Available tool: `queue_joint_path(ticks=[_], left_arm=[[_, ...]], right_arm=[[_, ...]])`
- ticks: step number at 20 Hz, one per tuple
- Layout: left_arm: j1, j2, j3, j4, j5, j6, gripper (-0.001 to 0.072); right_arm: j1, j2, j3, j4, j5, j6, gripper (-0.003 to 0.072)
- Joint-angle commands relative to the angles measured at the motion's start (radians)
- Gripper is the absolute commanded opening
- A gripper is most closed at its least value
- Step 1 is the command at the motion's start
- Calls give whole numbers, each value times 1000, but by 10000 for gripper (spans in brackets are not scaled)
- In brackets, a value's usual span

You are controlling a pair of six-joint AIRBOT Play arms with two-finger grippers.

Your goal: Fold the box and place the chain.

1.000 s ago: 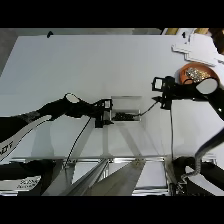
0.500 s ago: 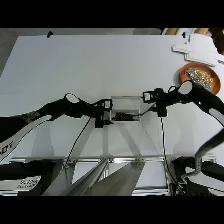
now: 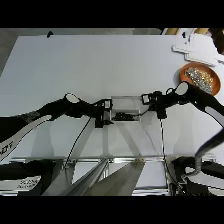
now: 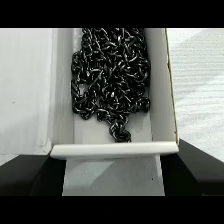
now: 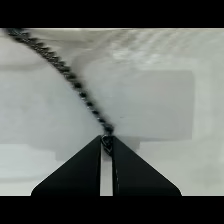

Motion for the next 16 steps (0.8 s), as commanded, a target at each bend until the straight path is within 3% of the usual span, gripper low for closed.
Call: queue_joint_path(ticks=[1, 4, 9, 13, 16], left_arm=[[-1, 1, 0, 0, 0, 0, 9], [-1, 1, 0, 0, 0, 0, 9], [-1, 1, 0, 0, 0, 0, 9], [-1, 1, 0, 0, 0, 0, 9], [-1, 1, 0, 0, 0, 0, 9]], right_arm=[[1, 63, 0, -5, 63, 47, 21], [1, 185, 0, 23, 99, 172, 21], [1, 333, 0, 264, 203, 323, 21], [10, 383, 0, 533, 199, 393, 21], [79, 383, 0, 635, 174, 392, 21]])
